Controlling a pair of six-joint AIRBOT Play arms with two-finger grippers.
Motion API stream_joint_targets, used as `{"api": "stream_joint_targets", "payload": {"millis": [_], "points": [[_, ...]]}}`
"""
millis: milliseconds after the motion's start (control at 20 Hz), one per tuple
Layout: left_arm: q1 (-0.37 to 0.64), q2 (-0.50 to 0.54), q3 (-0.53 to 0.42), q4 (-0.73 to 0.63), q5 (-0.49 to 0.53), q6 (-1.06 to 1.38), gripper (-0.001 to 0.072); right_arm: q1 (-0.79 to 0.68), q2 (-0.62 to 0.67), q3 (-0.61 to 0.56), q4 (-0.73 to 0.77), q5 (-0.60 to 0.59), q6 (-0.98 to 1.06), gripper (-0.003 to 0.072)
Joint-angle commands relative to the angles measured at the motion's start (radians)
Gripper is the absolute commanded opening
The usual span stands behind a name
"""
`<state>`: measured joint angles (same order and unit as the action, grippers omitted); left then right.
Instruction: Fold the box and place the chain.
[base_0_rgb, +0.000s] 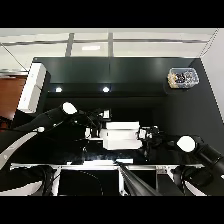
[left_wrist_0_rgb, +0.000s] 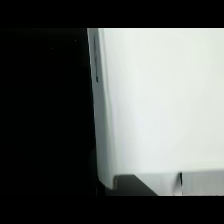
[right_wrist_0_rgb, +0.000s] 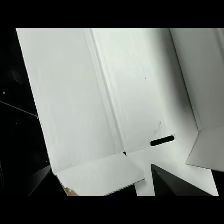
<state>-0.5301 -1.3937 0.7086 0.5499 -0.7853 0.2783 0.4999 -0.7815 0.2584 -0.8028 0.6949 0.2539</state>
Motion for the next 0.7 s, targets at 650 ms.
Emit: {"api": "stream_joint_targets", "payload": {"millis": [650], "points": [[0.000,0.000,0.000,0.000,0.000,0.001,0.0028,-0.048,-0.024,0.135,-0.021,-0.028,0.053,0.0717]]}}
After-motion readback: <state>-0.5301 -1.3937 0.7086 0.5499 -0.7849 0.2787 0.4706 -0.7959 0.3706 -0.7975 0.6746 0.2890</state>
